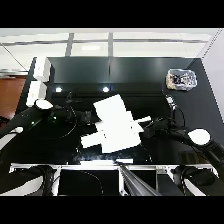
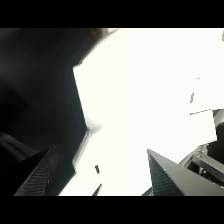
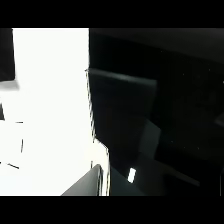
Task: Fold the box and place the chain.
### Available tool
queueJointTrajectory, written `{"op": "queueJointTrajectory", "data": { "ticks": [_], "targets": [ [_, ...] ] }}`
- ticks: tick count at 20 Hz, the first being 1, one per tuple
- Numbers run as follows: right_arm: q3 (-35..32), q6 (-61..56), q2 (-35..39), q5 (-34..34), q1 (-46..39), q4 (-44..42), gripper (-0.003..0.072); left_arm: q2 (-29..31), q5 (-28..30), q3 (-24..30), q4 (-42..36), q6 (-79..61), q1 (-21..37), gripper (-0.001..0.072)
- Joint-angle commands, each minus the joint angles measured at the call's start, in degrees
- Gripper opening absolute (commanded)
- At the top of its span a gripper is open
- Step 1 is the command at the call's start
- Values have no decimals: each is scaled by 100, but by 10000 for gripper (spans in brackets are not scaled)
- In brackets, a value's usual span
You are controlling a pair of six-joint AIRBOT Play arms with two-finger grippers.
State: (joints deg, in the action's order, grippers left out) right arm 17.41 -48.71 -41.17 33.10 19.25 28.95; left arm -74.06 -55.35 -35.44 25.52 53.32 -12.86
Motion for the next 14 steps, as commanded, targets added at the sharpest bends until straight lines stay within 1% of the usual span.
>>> {"op": "queueJointTrajectory", "data": {
  "ticks": [1,3,5,8,11,14],
  "targets": [
    [-7,-22,2,-79,46,11,49,-570,-310,2,-1005,-1241,39,707],
    [-7,-61,2,-74,46,7,49,-876,-601,-2,-1541,-2022,42,707],
    [-7,-101,2,-66,46,7,49,-1091,-953,-31,-1703,-2673,44,707],
    [-7,-105,2,-57,46,9,49,-1287,-1209,-118,-1530,-3132,-57,706],
    [-7,-129,2,-55,46,9,49,-1366,-1349,-369,-861,-3130,-236,696],
    [-7,-168,2,-55,46,20,49,-1534,-1526,-581,-750,-3134,-341,691]
  ]
}}
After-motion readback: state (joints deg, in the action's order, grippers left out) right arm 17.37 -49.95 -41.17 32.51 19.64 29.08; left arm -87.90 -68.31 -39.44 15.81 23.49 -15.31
